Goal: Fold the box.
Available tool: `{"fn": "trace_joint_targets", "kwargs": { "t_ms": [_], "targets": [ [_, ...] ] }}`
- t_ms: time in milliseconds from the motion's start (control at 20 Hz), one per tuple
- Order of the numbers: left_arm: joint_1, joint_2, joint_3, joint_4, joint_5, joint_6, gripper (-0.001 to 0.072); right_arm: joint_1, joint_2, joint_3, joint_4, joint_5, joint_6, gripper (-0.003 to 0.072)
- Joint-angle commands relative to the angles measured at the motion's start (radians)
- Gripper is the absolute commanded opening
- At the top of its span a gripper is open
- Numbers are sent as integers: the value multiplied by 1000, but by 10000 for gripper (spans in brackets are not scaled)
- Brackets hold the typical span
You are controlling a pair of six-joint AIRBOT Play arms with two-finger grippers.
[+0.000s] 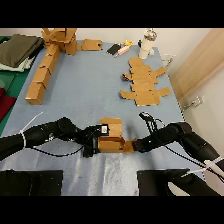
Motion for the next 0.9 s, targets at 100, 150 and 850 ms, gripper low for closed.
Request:
{"fn": "trace_joint_targets", "kwargs": {
  "t_ms": [100, 150, 850],
  "targets": [
    [-1, 1, 1, 0, 0, 0, 402, 0, 6, -11, 158, 80, -62, 2],
    [-1, 1, 1, 0, 0, 0, 402, 0, 6, -10, 179, 79, -62, 3],
    [-1, 1, 1, 0, 0, 0, 402, 26, 29, 25, 159, 114, 85, 3]
  ]
}}
